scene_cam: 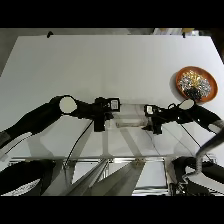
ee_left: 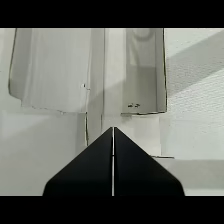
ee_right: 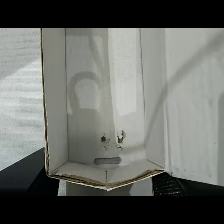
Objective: Fold the box and place the chain.
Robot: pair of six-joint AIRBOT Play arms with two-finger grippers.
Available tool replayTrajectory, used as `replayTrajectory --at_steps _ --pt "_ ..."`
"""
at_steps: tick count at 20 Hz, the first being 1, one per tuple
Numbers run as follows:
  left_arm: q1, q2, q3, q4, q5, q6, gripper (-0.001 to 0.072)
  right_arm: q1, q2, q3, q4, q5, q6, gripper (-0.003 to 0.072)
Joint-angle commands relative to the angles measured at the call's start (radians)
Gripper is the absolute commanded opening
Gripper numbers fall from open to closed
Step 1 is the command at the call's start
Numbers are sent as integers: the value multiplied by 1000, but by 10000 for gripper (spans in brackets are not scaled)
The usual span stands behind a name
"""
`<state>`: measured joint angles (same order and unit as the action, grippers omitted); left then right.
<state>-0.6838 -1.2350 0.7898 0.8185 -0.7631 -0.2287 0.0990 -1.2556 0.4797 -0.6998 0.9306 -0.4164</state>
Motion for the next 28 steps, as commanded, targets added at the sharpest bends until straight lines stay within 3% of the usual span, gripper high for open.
replayTrajectory --at_steps 1,10,11,13,14,20,22,28 --pt "-6 -54 0 -25 13 24 8 0 1 1 0 0 0 299" --pt "55 -68 -1 82 -124 21 13 0 1 1 0 0 0 299" --pt "63 -68 -1 84 -124 24 21 0 1 1 0 0 0 299" --pt "62 -68 -1 92 -107 64 154 0 1 1 0 0 0 299" --pt "62 -70 -1 91 -100 93 175 0 1 1 0 0 0 299" --pt "55 -98 -1 91 -49 187 235 0 1 1 0 0 0 299" --pt "46 -98 -1 93 -11 188 291 0 1 1 0 0 0 299" --pt "29 -120 -1 91 10 340 294 0 1 1 0 0 0 299"
